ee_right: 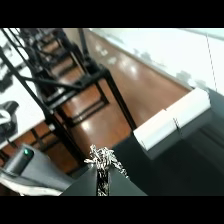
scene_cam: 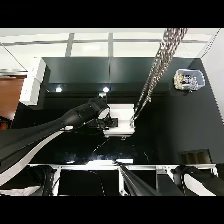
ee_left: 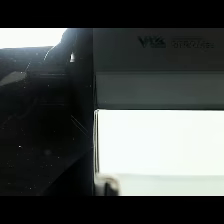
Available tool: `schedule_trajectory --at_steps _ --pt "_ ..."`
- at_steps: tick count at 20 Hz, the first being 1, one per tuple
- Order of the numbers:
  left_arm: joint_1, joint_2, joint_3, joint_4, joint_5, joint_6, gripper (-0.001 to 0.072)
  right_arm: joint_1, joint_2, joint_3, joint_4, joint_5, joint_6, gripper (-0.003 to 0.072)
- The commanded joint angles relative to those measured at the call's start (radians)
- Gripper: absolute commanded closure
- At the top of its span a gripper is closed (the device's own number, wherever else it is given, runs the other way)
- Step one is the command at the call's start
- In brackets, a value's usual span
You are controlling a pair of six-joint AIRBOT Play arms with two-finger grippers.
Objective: Fold the box and place the chain.
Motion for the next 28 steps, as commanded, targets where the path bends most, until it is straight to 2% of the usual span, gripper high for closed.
schedule_trajectory --at_steps 1,7,12,15,18,22,25,28 --pt "0.001 0.0 0.0 0.0 0.0 0.0 0.0681 0.007 0.0 0.0 0.0 -0.025 -0.005 0.067" --pt "0.001 0.0 0.0 0.0 0.0 0.0 0.068 0.148 0.0 -0.074 -0.294 0.039 0.023 0.067" --pt "0.001 0.0 0.0 0.0 0.0 0.0 0.0681 0.177 0.0 -0.276 -0.346 0.052 0.034 0.067" --pt "0.001 0.0 0.0 0.0 0.0 0.0 0.068 0.177 0.0 -0.417 -0.432 0.065 0.034 0.067" --pt "0.001 0.0 0.0 0.001 0.001 0.0 0.068 0.214 0.0 -0.584 -0.424 -0.021 0.033 0.0669" --pt "0.001 0.0 0.0 0.001 0.0 0.0 0.068 0.308 -0.001 -0.813 -0.433 -0.218 0.034 0.0667" --pt "0.001 0.0 0.0 0.001 0.001 0.001 0.068 0.346 -0.001 -0.917 -0.439 -0.295 0.034 0.0667" --pt "0.001 0.0 0.0 0.001 0.0 0.0 0.068 0.354 -0.001 -0.955 -0.44 -0.298 0.037 0.0667"
